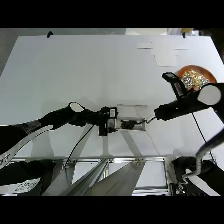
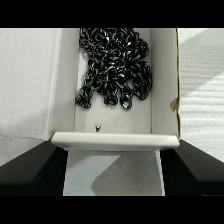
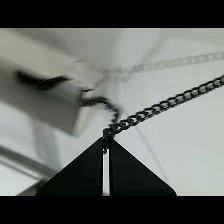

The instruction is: Fold the box and place the chain.

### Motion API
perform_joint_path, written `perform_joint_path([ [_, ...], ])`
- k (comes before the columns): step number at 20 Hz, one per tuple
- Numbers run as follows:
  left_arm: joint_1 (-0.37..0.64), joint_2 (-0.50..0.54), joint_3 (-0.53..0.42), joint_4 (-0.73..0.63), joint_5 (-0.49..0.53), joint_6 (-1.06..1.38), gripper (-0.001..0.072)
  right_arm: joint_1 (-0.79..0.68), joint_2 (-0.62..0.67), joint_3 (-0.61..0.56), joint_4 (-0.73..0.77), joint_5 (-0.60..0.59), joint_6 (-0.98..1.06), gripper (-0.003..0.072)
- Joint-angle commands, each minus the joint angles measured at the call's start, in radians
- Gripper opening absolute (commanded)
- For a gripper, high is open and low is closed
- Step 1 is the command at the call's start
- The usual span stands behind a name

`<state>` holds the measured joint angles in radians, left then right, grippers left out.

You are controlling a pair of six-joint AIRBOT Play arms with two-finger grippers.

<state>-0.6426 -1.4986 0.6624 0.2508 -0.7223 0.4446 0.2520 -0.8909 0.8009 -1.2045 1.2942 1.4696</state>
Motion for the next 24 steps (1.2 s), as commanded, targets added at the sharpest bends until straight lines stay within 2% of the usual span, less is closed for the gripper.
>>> perform_joint_path([
  [1,0.0,0.001,0.0,0.0,0.0,0.0,0.0206,0.0,0.101,0.001,0.198,0.021,-0.051,0.0019],
  [6,0.0,0.001,0.0,0.0,0.0,0.0,0.0206,0.001,0.109,0.001,0.438,-0.057,-0.156,0.0019],
  [8,0.0,0.001,0.0,0.0,0.0,0.0,0.0206,0.005,0.109,0.001,0.482,-0.105,-0.173,0.0019],
  [12,0.0,0.001,0.0,0.0,0.0,0.0,0.0206,0.123,0.093,0.0,0.411,-0.228,-0.169,0.0019],
  [15,0.0,0.001,0.0,0.0,0.0,0.0,0.0206,0.23,0.046,0.0,0.299,-0.299,-0.119,0.0019],
  [22,0.0,0.001,0.0,0.0,0.0,0.0,0.0206,0.322,-0.103,-0.013,0.257,-0.34,-0.074,0.002],
  [23,0.0,0.001,0.0,0.0,0.0,0.0,0.0206,0.322,-0.111,-0.013,0.257,-0.341,-0.071,0.0029],
  [24,0.0,0.001,0.0,0.0,0.0,0.0,0.0206,0.322,-0.112,-0.013,0.257,-0.343,-0.071,0.0086],
])
